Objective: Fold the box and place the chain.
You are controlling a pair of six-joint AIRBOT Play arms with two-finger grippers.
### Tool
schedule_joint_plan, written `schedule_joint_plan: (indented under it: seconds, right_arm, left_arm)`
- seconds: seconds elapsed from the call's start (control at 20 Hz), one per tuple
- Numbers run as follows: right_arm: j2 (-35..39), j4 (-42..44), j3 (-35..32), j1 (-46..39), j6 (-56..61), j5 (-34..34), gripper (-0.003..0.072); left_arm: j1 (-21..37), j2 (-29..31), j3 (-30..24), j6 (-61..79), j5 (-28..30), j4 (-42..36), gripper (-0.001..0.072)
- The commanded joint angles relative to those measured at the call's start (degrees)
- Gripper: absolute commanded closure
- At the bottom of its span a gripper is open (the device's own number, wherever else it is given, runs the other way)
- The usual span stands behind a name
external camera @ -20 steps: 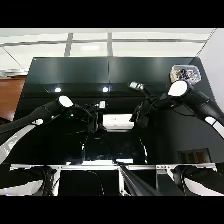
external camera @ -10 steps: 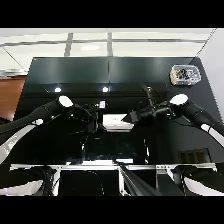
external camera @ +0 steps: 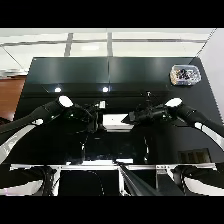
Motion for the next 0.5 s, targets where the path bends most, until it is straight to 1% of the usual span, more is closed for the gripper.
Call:
schedule_joint_plan:
  seconds: [0.0,0.15,0.25,0.3,0.45]
  right_arm:
    - [-0.7,-2.4,0.0,0.0,0.5,-1.8,0.0672]
    - [-0.6,-2.3,0.0,0.0,0.2,-2.3,0.0671]
    - [-0.5,-2.2,0.1,-0.1,-0.2,-1.0,0.0671]
    - [-0.3,-2.5,0.5,-0.4,-0.6,0.7,0.0672]
    - [1.1,-6.5,5.4,-4.7,-1.4,12.2,0.0672]
  left_arm:
    - [0.0,0.0,0.1,0.0,0.0,0.0,0.0305]
    - [0.0,0.0,0.1,0.0,0.0,0.0,0.0305]
    - [0.0,0.0,0.1,0.0,0.0,0.0,0.0305]
    - [0.0,0.0,0.1,0.0,0.0,0.0,0.0305]
    - [0.0,0.0,0.3,0.0,0.3,0.0,0.0306]
